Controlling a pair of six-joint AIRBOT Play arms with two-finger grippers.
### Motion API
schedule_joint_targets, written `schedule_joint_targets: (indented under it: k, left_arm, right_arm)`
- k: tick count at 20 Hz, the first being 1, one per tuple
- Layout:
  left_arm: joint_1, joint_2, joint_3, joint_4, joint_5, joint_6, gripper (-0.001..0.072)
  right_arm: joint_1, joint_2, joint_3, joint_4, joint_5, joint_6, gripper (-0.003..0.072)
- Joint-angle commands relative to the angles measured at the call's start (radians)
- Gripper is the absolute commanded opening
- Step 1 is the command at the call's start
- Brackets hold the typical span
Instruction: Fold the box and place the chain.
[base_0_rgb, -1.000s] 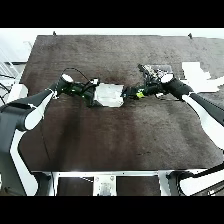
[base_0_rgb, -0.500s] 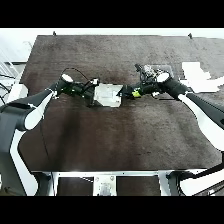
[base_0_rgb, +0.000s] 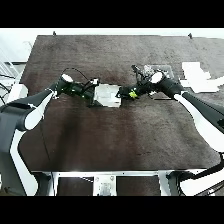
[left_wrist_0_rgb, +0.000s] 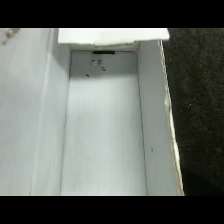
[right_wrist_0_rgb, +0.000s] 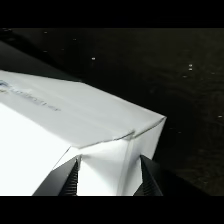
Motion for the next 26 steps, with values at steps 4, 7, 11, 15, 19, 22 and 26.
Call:
schedule_joint_targets:
  k: [4,7,11,15,19,22,26]
  left_arm:
    - [0.001,0.0,0.0,0.0,0.001,0.0,0.0651]
    - [0.001,0.0,0.0,0.0,0.0,0.0,0.0651]
    - [0.001,0.0,0.0,0.0,-0.001,0.0,0.0651]
    - [0.001,0.0,0.0,0.0,-0.001,0.0,0.0651]
    - [0.001,0.0,0.0,0.0,0.0,0.001,0.0651]
    - [0.001,0.0,0.0,0.0,0.0,0.001,0.0651]
    - [0.001,0.0,0.0,0.0,-0.001,0.001,0.0651]
  right_arm:
    - [0.049,-0.069,0.127,-0.196,0.086,0.192,0.0454]
    - [0.091,-0.116,0.223,-0.32,0.148,0.299,0.0454]
    - [0.123,-0.147,0.314,-0.468,0.241,0.436,0.0454]
    - [0.134,-0.22,0.426,-0.528,0.344,0.491,0.0453]
    - [0.153,-0.256,0.484,-0.603,0.38,0.566,0.0451]
    - [0.17,-0.267,0.485,-0.611,0.38,0.568,0.0429]
    - [0.178,-0.288,0.495,-0.633,0.389,0.593,0.0399]
